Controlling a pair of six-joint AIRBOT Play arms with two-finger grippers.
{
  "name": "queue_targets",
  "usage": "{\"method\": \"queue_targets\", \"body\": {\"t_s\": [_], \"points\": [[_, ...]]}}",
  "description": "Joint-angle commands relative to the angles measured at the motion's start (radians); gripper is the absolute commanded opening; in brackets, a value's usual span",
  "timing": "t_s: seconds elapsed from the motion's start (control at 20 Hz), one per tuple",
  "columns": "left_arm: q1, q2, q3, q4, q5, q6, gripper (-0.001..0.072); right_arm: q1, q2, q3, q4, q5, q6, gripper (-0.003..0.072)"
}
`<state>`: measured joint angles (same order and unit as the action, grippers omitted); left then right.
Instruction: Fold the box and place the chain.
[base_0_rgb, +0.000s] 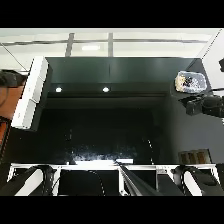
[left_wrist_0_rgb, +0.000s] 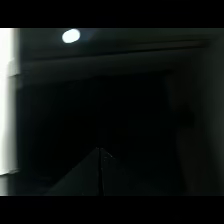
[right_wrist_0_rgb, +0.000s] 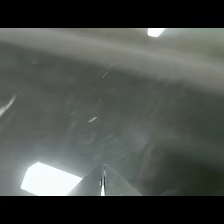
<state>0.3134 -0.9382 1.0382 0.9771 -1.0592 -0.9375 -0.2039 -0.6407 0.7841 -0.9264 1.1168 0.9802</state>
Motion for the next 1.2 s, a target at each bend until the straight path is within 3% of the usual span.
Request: {"method": "queue_targets", "body": {"t_s": [0.0, 0.1, 0.2, 0.35, 0.5, 1.15], "points": [[-0.192, 0.196, -0.183, -0.100, 0.128, 0.042, 0.0028, 0.000, 0.091, -0.138, -0.027, -0.268, -0.110, 0.0023], [-0.292, 0.323, -0.376, -0.104, 0.300, 0.008, 0.0029, 0.000, 0.087, -0.240, -0.027, -0.421, -0.109, 0.0024], [-0.350, 0.419, -0.524, -0.103, 0.399, 0.008, 0.0030, 0.000, 0.087, -0.290, -0.028, -0.466, -0.109, 0.0024], [-0.363, 0.504, -0.631, -0.103, 0.389, 0.008, 0.0030, 0.000, 0.087, -0.290, -0.028, -0.445, -0.109, 0.0024], [-0.363, 0.509, -0.666, -0.103, 0.390, 0.008, 0.0030, 0.000, 0.087, -0.290, -0.028, -0.446, -0.109, 0.0024], [-0.363, 0.505, -0.667, -0.103, 0.394, 0.008, 0.0030, 0.000, 0.087, -0.290, -0.027, -0.446, -0.109, 0.0023]]}}
